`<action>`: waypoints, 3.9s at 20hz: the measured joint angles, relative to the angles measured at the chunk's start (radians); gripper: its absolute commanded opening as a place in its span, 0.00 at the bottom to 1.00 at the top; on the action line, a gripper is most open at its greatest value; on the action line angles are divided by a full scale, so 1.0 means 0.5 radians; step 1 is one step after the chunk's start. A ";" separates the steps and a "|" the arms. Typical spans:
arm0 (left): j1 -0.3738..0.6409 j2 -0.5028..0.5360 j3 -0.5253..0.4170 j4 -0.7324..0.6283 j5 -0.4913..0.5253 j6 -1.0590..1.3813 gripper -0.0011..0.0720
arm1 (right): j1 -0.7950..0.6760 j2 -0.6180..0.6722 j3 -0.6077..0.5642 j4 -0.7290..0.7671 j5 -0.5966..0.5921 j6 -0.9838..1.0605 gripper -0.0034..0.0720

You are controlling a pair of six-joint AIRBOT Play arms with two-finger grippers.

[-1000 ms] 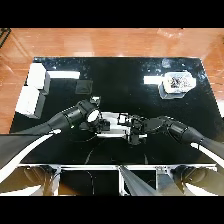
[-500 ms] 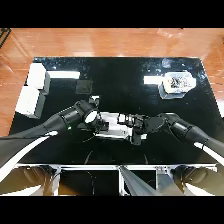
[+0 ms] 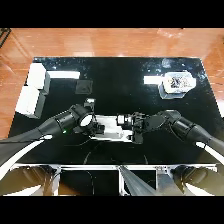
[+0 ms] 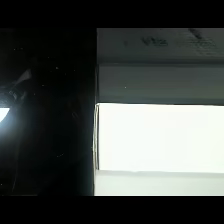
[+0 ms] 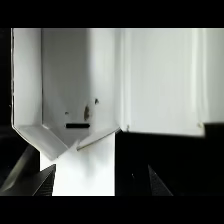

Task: Fold the box and place the chain.

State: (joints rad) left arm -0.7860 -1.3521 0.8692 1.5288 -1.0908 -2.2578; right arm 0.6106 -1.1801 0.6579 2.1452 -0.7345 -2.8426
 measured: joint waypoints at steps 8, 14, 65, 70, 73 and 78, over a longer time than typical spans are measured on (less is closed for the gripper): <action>0.004 0.002 -0.010 -0.004 0.018 0.007 0.05 | 0.084 -0.043 0.001 0.153 0.033 -0.150 0.65; 0.004 0.002 -0.011 -0.004 0.019 0.008 0.05 | 0.110 -0.078 0.002 0.189 0.055 -0.150 0.45; 0.006 0.002 -0.011 -0.003 0.023 0.008 0.05 | 0.050 -0.043 -0.011 0.149 -0.027 0.053 0.44; 0.006 0.002 -0.011 -0.003 0.020 0.008 0.05 | 0.143 -0.057 -0.011 0.192 0.129 -0.059 0.15; 0.006 0.002 -0.011 -0.003 0.019 0.008 0.05 | 0.178 -0.060 -0.011 0.238 0.170 -0.079 0.15; 0.006 0.002 -0.011 -0.003 0.018 0.008 0.05 | 0.273 -0.098 -0.011 0.294 0.311 -0.087 0.15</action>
State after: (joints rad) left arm -0.7830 -1.3510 0.8635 1.5272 -1.0817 -2.2536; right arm 0.7471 -1.2293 0.6521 2.2921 -0.5793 -2.8861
